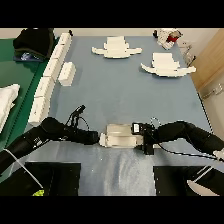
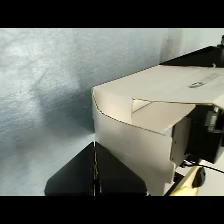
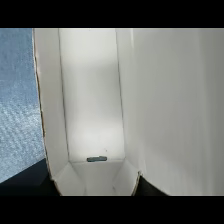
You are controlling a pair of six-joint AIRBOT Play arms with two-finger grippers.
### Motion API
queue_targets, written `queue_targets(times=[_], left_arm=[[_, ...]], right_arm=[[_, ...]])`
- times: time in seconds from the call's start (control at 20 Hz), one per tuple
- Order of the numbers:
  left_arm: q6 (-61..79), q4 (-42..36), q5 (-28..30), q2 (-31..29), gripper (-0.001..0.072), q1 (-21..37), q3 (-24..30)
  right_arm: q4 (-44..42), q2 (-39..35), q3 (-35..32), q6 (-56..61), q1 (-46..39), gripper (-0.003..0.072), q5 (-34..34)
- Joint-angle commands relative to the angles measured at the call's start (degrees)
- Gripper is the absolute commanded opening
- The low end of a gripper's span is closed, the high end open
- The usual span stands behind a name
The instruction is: Fold the box.
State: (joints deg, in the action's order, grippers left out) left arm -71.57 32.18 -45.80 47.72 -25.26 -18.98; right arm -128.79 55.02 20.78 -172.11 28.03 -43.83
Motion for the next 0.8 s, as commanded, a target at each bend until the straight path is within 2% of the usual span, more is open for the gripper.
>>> queue_targets(times=[0.0,0.05,0.1,0.15,0.5,0.75], left_arm=[[0.22,-0.48,-0.72,0.04,0.0017,-0.09,-1.40],[0.22,-0.50,-0.70,0.04,0.0098,-0.09,-1.77],[0.20,-0.50,-0.70,0.04,0.0346,-0.09,-2.05],[0.04,-0.50,-0.68,0.04,0.0422,-0.04,-2.23],[0.26,-2.82,1.77,0.55,0.0422,-0.70,-2.34],[0.15,-1.03,3.63,1.99,0.0420,-5.60,-3.87]], right_arm=[[0.00,0.00,-0.02,0.00,0.02,0.0536,0.02],[0.00,0.00,-0.02,0.00,0.02,0.0536,0.02],[0.00,0.00,-0.02,0.00,0.04,0.0536,0.02],[0.00,0.00,-0.02,0.00,0.02,0.0536,0.02],[0.00,0.00,-0.02,0.00,0.04,0.0536,0.04],[0.00,0.00,-0.02,0.00,0.04,0.0536,0.04]])
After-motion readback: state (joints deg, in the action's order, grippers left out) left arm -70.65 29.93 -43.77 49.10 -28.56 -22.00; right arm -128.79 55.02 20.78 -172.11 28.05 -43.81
